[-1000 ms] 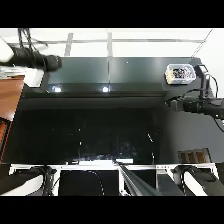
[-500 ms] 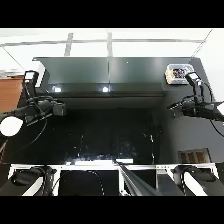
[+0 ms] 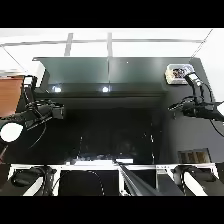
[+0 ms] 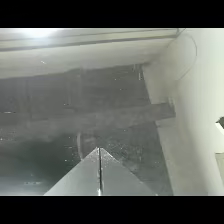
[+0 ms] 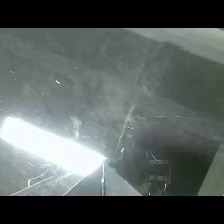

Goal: Fold the box and place the chain.

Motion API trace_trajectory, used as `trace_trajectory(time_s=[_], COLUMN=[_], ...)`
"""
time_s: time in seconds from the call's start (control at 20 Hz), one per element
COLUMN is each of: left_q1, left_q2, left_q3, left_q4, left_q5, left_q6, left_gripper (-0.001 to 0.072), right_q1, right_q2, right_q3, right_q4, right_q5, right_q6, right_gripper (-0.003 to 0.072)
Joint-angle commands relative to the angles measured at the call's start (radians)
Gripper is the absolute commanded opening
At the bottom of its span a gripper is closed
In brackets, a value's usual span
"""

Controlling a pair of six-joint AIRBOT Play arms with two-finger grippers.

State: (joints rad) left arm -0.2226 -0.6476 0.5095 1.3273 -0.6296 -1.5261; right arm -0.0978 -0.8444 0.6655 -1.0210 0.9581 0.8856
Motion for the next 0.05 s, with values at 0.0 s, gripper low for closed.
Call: trace_trajectory(time_s=[0.0], left_q1=[0.001], left_q2=[0.002], left_q3=[-0.001], left_q4=[-0.001], left_q5=[0.002], left_q6=[0.0], left_gripper=[0.0026], right_q1=[0.0], right_q2=[0.0], right_q3=[0.0], right_q4=[-0.001], right_q5=[0.0], right_q6=[0.0], right_gripper=[0.0015])
